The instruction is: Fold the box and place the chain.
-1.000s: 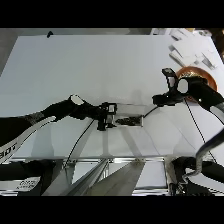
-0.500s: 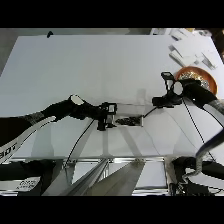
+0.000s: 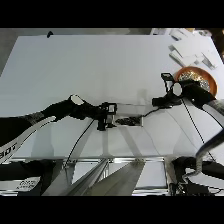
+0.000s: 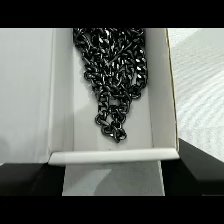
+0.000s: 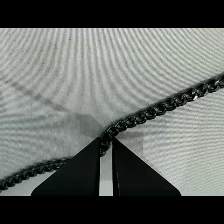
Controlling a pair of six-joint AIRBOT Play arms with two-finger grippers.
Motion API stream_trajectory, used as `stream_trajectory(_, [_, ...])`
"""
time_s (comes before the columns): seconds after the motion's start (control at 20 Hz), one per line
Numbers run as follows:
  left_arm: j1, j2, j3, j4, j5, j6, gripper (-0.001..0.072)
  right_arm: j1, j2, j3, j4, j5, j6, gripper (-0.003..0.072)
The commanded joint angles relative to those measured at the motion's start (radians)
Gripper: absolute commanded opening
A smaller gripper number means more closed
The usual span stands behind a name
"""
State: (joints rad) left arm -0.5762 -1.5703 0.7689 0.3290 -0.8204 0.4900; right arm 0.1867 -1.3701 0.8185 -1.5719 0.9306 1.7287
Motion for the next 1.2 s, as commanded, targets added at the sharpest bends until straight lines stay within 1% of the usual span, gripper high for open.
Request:
stream_trajectory(0.0, [0.001, 0.001, 0.000, 0.000, 0.000, 0.000, 0.0311, 0.000, 0.050, -0.039, 0.001, 0.012, -0.013, 0.0015])
stream_trajectory(0.2, [0.001, 0.001, 0.000, 0.000, 0.000, 0.000, 0.0311, 0.000, 0.228, -0.048, 0.013, 0.087, -0.068, 0.0015])
stream_trajectory(0.3, [0.001, 0.001, 0.000, 0.000, 0.000, 0.000, 0.0311, 0.000, 0.342, -0.049, 0.058, 0.142, -0.097, 0.0015])
stream_trajectory(0.5, [0.001, 0.001, 0.000, 0.000, 0.000, 0.000, 0.0311, 0.000, 0.567, -0.052, 0.280, 0.217, -0.172, 0.0015])
stream_trajectory(0.65, [0.001, 0.001, 0.000, 0.000, 0.000, 0.000, 0.0311, 0.000, 0.678, -0.052, 0.443, 0.234, -0.211, 0.0015])
stream_trajectory(0.75, [0.001, 0.001, 0.000, 0.000, 0.000, 0.000, 0.0311, 0.013, 0.721, -0.052, 0.518, 0.232, -0.219, 0.0015])
stream_trajectory(0.85, [0.001, 0.001, 0.000, 0.000, 0.000, 0.000, 0.0311, 0.061, 0.729, -0.052, 0.561, 0.228, -0.219, 0.0015])
stream_trajectory(0.9, [0.001, 0.001, 0.000, 0.000, 0.000, 0.000, 0.0311, 0.101, 0.727, -0.052, 0.567, 0.206, -0.219, 0.0015])
stream_trajectory(1.05, [0.001, 0.001, 0.000, 0.000, 0.000, 0.000, 0.0311, 0.225, 0.717, -0.052, 0.557, 0.083, -0.209, 0.0016])
stream_trajectory(1.15, [0.001, 0.001, 0.000, 0.000, 0.000, 0.000, 0.0311, 0.284, 0.685, -0.052, 0.554, 0.047, -0.206, 0.0016])
